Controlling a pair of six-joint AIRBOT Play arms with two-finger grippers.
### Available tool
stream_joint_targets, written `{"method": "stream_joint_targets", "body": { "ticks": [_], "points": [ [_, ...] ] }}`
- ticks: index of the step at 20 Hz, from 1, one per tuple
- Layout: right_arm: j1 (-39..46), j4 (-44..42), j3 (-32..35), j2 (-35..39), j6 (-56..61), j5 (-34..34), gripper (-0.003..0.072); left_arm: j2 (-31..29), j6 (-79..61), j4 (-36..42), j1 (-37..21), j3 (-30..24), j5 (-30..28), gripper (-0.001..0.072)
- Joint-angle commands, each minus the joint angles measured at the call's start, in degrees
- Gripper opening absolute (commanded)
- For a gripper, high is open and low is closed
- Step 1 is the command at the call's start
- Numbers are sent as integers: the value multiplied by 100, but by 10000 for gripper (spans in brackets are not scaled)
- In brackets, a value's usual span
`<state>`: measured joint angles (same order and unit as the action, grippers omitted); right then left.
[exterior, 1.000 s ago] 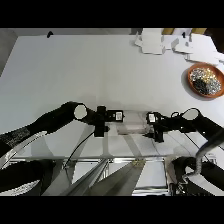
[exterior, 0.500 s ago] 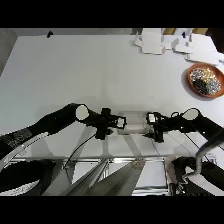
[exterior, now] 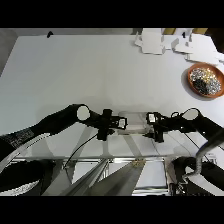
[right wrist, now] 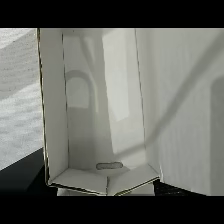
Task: Fold the box and place the chain.
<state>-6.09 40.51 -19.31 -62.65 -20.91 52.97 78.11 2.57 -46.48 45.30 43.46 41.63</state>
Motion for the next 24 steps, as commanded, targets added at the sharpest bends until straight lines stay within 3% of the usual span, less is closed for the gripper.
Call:
{"method": "stream_joint_targets", "body": {
  "ticks": [1,6,7,12,14,16,22,23,24],
  "points": [
    [-2,-2,-4,2,0,0,463,57,-2,181,52,-2,-219,239],
    [-2,-2,-4,2,0,2,463,295,-9,592,205,-2,-691,239],
    [-2,-2,-4,2,0,0,463,328,-31,708,260,-2,-796,211],
    [-2,0,-4,4,0,0,463,385,-168,857,339,-2,-887,203],
    [-2,0,-4,4,0,0,463,385,-173,938,352,-2,-863,246],
    [-2,0,-4,4,0,0,463,385,-170,1005,380,-2,-859,407],
    [-2,-2,-4,4,0,0,463,367,-76,970,396,-2,-664,443],
    [-2,-2,-4,4,0,0,463,332,-7,927,389,-2,-553,437],
    [-2,-2,-4,4,0,0,463,264,173,841,374,-2,-452,378]
  ]
}}
